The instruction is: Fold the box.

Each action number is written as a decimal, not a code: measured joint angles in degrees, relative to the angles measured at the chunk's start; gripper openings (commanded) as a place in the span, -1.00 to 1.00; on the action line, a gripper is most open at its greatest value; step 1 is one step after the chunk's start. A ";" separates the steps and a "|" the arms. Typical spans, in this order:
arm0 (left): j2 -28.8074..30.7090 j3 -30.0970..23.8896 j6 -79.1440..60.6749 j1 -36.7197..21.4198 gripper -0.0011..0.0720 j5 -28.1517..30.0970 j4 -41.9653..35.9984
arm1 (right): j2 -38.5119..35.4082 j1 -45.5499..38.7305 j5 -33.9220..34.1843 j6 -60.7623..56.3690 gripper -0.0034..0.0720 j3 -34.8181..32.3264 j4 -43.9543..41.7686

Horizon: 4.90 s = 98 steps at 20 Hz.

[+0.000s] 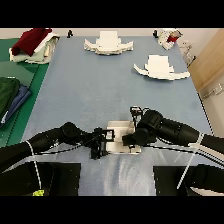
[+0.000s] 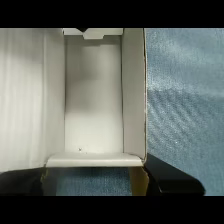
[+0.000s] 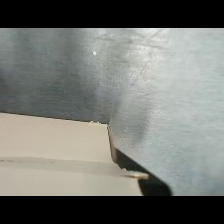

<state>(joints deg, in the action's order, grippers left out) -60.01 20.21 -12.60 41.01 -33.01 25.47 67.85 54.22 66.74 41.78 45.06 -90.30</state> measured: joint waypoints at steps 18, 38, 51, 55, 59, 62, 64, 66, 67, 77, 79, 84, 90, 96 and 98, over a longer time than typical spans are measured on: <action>0.00 0.00 -0.04 0.00 0.42 0.02 0.00 | 0.63 0.50 0.26 -1.77 0.34 0.46 1.86; 0.00 0.00 -0.02 0.00 0.42 0.00 0.02 | -3.93 -29.70 4.55 25.16 -0.89 4.66 -12.37; 0.00 0.00 -0.02 0.00 0.42 -0.02 0.02 | 13.66 -36.52 16.61 74.64 -0.89 5.57 -59.06; 0.00 0.00 -0.02 0.00 0.42 -0.02 0.02 | 9.18 -30.80 12.70 81.33 -0.90 2.84 -57.02; 0.00 0.00 -0.02 0.00 0.42 -0.02 0.02 | -0.22 -23.04 -0.72 86.60 -0.90 -3.72 -54.40; 0.00 0.00 -0.02 0.00 0.42 -0.02 0.02 | -7.78 -16.72 -12.02 88.43 -0.89 -8.81 -51.28; 0.00 0.00 -0.02 0.00 0.42 -0.02 0.02 | -12.37 -12.33 -19.45 89.07 -0.89 -12.28 -48.87; 0.00 0.00 -0.02 0.00 0.42 -0.02 0.02 | -16.31 -8.09 -26.62 89.42 -0.89 -15.69 -46.34; 0.00 0.02 -0.02 0.00 0.42 -0.02 0.00 | -17.92 -6.03 -29.92 89.53 -0.89 -17.27 -44.81; 0.00 0.00 -0.02 0.00 0.42 0.00 0.02 | -23.71 1.73 -37.73 94.36 0.38 -21.05 -33.00; 0.00 0.00 -0.02 0.00 0.42 -0.02 0.02 | -25.00 1.86 -36.09 95.51 0.38 -21.03 -29.64; 0.00 0.02 0.00 0.00 0.42 -0.02 0.00 | -26.67 2.03 -32.61 96.61 0.38 -21.90 -20.74; 0.00 0.00 0.00 0.00 0.42 0.02 0.00 | -27.04 2.10 -34.88 96.78 0.21 -23.63 -15.47; 0.00 0.02 0.11 0.00 0.42 0.11 -0.04 | -27.32 2.14 -35.56 96.94 0.17 -23.91 -14.01; 0.00 0.02 0.11 -0.11 0.42 0.15 -0.07 | -27.89 2.21 -35.43 96.94 0.21 -23.93 -13.81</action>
<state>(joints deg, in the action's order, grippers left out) -60.01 20.23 -12.49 40.91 -32.86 25.41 39.97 56.42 31.31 138.72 21.12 -104.12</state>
